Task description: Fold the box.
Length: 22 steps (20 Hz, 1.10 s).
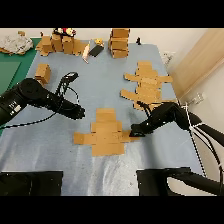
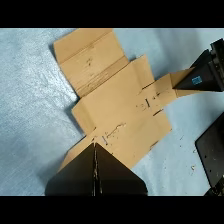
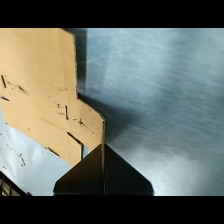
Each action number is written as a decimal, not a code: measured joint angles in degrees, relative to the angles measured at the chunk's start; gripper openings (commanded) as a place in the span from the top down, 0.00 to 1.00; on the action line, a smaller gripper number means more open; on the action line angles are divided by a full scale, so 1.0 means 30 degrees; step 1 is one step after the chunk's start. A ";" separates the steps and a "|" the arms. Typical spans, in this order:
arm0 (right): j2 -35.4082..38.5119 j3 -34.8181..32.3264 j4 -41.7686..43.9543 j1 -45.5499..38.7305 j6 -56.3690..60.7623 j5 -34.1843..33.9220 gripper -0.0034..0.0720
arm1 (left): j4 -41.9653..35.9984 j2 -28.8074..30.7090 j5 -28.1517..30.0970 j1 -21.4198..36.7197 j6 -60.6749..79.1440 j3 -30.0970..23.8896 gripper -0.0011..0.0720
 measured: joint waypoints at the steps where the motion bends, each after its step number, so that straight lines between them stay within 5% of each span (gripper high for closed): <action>1: 0.0124 -0.0007 0.0255 0.0379 -0.0226 0.0189 0.95 | 0.0000 0.0000 0.0022 0.0000 0.0000 0.0000 0.97; 13: 0.5049 -0.3213 0.1027 0.2718 -0.1763 0.3956 0.95 | -0.0211 -0.0007 0.0823 -0.0022 -0.0007 0.0000 0.97; 15: 0.5778 -0.3927 0.1035 0.2754 -0.1785 0.4000 0.95 | -0.0240 -0.0051 0.0823 0.0022 0.0073 -0.0015 0.38; 22: 0.7737 -0.5107 0.1027 0.2783 -0.1829 0.3075 0.95 | -0.0729 -0.1880 0.0517 0.1158 0.1093 -0.0022 0.38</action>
